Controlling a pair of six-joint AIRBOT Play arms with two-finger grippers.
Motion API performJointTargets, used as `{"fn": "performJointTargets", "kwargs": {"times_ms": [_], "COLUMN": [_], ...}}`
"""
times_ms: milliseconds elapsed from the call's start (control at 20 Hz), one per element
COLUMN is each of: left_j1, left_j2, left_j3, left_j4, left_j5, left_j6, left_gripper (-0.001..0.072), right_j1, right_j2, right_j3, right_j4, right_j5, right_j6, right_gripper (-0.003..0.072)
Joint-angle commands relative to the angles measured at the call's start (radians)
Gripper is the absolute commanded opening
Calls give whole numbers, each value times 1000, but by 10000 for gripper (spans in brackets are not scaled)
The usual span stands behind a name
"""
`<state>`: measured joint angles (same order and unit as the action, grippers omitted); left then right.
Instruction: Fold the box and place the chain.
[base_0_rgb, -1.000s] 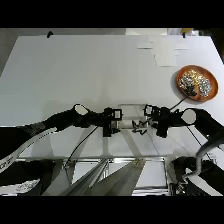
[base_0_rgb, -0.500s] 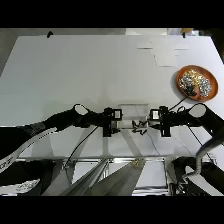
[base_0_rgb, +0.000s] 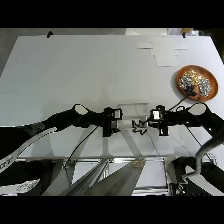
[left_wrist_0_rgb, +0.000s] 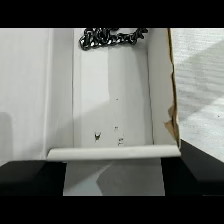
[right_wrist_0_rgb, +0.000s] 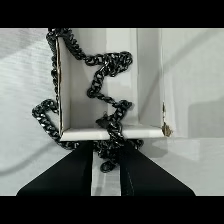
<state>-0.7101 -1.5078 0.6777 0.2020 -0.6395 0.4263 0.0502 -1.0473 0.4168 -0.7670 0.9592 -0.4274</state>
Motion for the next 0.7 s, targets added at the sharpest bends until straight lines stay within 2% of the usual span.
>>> {"fn": "performJointTargets", "kwargs": {"times_ms": [0, 150, 250, 450, 650], "left_j1": [0, 0, -1, 0, 0], "left_j2": [0, 0, 0, 0, 0], "left_j3": [1, 1, 1, 1, 1], "left_j4": [0, 0, 0, 0, 0], "left_j5": [0, 0, 0, 0, 0], "left_j6": [0, 0, 0, 0, 0], "left_gripper": [207, 207, 207, 207, 207], "right_j1": [0, 0, 0, 0, -37], "right_j2": [-2, -2, -2, 0, 61], "right_j3": [0, 0, 0, 0, 0], "right_j4": [14, 28, 31, 13, -132], "right_j5": [-7, -10, -10, -14, -63], "right_j6": [0, 0, 0, 17, 217], "right_gripper": [160, 135, 32, 21, 21]}}
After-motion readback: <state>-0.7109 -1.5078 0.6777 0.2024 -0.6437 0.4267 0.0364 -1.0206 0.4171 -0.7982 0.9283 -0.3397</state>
